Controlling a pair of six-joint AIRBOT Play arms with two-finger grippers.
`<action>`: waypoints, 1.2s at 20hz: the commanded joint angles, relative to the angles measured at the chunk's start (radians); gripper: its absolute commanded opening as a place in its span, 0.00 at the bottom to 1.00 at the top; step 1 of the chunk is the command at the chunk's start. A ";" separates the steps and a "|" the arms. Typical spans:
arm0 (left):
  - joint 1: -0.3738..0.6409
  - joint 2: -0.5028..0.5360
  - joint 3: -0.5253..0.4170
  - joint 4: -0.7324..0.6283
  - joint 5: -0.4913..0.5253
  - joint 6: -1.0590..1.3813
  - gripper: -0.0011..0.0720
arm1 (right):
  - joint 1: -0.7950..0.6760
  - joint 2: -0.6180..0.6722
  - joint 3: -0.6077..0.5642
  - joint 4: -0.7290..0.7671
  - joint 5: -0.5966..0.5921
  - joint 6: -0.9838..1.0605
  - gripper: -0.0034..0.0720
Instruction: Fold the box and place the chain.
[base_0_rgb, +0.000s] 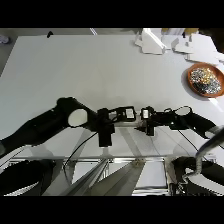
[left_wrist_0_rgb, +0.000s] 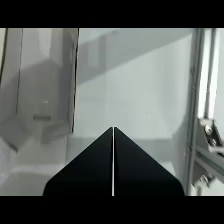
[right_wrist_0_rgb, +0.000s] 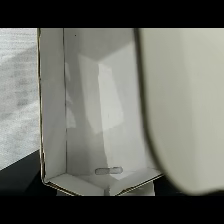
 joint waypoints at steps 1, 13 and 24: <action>-0.040 -0.100 0.001 0.026 0.159 -0.002 0.02 | 0.000 0.000 0.001 0.000 0.000 0.000 0.39; 0.092 -0.173 0.001 -0.120 0.682 0.113 0.02 | 0.000 0.000 0.001 0.000 0.000 0.000 0.39; 0.140 -0.258 0.001 -0.211 0.604 0.114 0.02 | 0.000 0.000 0.001 0.000 0.000 0.000 0.39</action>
